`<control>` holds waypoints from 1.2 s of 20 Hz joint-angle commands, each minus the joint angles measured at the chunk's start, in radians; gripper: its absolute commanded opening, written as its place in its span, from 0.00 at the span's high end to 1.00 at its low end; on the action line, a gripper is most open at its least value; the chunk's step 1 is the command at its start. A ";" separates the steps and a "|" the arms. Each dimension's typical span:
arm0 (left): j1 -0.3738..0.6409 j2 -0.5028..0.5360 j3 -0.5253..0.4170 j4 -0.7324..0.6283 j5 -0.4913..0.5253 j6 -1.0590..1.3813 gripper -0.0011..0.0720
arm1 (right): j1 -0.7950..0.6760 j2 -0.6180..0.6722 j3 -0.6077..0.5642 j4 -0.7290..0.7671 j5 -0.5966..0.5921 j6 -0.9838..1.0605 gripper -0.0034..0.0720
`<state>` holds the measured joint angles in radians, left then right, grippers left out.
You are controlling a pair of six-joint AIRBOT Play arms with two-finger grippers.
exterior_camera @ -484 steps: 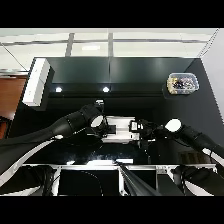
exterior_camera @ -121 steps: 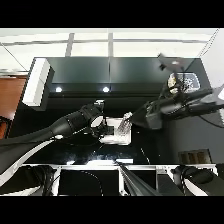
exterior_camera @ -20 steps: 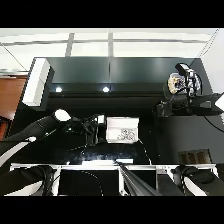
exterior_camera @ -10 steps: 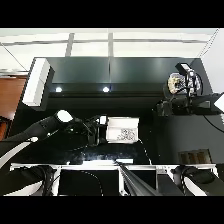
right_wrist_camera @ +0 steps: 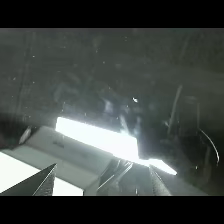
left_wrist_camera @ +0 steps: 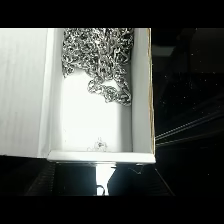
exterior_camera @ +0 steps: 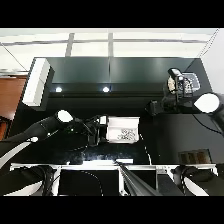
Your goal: Fold the box and place the chain.
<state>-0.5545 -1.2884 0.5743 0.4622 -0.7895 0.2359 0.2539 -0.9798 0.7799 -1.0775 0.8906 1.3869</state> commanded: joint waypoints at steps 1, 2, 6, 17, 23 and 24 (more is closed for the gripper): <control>0.000 -0.001 0.001 0.000 0.002 0.000 0.44 | 0.061 -0.108 -0.005 0.112 -0.124 -0.227 0.06; 0.000 -0.001 0.001 0.000 0.002 -0.001 0.44 | 0.085 -0.128 -0.005 0.178 -0.116 -0.393 0.06; 0.000 -0.001 0.001 0.000 0.002 -0.001 0.44 | 0.135 -0.118 0.036 0.167 0.044 -0.860 0.06; 0.000 -0.001 0.001 0.000 0.001 0.000 0.44 | 0.167 -0.058 -0.067 0.196 0.162 -0.959 0.06; 0.000 -0.001 0.001 0.000 0.001 0.000 0.44 | 0.218 -0.058 -0.067 0.185 0.161 -1.052 0.07; 0.000 -0.001 0.001 0.000 0.001 0.000 0.44 | 0.233 -0.058 -0.066 0.187 0.166 -1.052 0.07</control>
